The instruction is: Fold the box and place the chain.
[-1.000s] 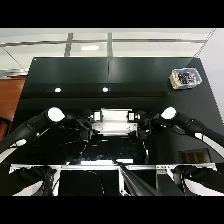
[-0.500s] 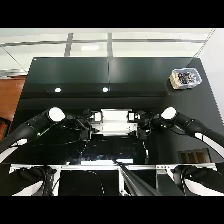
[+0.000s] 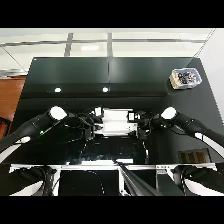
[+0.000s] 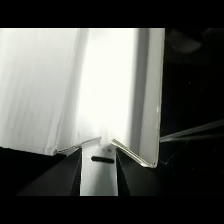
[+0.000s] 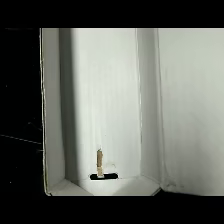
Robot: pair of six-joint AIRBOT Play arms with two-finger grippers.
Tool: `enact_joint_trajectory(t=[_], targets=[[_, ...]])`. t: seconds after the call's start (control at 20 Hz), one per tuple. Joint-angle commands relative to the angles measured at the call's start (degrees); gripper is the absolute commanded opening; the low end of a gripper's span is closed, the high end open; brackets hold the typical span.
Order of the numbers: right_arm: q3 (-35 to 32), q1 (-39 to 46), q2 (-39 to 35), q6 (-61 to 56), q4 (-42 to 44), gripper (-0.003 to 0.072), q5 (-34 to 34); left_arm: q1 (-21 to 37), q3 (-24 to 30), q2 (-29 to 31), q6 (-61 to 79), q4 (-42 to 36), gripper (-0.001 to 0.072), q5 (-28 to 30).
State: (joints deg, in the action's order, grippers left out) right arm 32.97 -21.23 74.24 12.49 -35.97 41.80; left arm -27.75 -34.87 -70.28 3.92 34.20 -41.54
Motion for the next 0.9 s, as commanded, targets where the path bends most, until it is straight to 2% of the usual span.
enact_joint_trajectory(t=[0.0,0.65,0.7,0.75,0.8,0.85], targets=[[-0.02,0.04,-0.04,0.00,0.00,0.0437,0.02,-0.02,-0.11,-0.81,0.00,-4.07,0.0255,-0.22],[-0.02,0.04,-0.04,0.00,0.00,0.0437,0.02,-0.02,-0.11,-0.90,0.00,-4.09,0.0242,-0.85],[-0.02,0.04,-0.04,0.00,0.00,0.0437,0.02,-0.02,-0.11,-0.90,0.09,-4.07,0.0111,-0.83],[-0.02,0.04,-0.04,0.00,0.00,0.0437,0.02,-0.02,-0.11,-0.90,0.46,-4.04,0.0031,-0.85],[-0.02,0.04,-0.04,0.00,0.00,0.0437,0.02,-0.04,-0.11,-0.90,0.46,-4.07,0.0091,-0.83],[-0.02,0.04,-0.04,0.00,0.00,0.0437,0.02,-0.02,-0.11,-0.90,0.46,-4.04,0.0279,-0.83]])
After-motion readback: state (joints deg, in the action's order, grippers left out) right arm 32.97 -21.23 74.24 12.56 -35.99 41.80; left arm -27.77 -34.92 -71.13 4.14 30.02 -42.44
